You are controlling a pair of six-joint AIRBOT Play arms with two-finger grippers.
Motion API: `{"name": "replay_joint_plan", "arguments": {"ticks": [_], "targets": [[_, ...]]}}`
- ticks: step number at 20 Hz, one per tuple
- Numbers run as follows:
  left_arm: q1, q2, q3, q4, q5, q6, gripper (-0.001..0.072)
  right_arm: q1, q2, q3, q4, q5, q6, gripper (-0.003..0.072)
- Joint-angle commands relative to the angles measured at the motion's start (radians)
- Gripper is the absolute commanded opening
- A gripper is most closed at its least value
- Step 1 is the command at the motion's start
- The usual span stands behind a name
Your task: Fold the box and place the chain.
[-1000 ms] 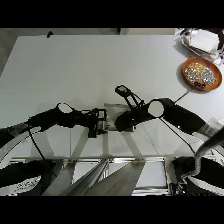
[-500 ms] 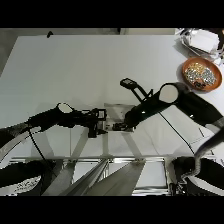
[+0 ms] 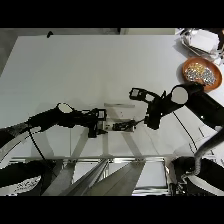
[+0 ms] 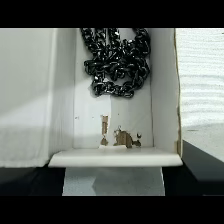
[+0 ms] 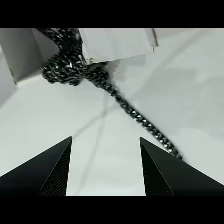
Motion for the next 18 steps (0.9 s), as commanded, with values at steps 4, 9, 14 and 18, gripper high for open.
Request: {"name": "replay_joint_plan", "arguments": {"ticks": [4, 9, 14, 18], "targets": [[0.0, 0.0, 0.0, 0.0, 0.0, 0.0, 0.0211, -0.002, -0.003, -0.183, 0.13, -0.297, -0.214, 0.0448], [0.0, 0.0, 0.0, 0.0, 0.0, 0.0, 0.0211, 0.061, -0.075, -0.202, 0.168, -0.433, -0.216, 0.0372], [0.0, 0.0, 0.0, 0.0, 0.0, 0.0, 0.0211, 0.079, -0.111, -0.201, 0.182, -0.474, -0.205, 0.0172], [0.0, 0.0, 0.0, 0.0, 0.0, 0.0, 0.0211, 0.079, -0.111, -0.201, 0.175, -0.428, -0.204, 0.0015]]}}
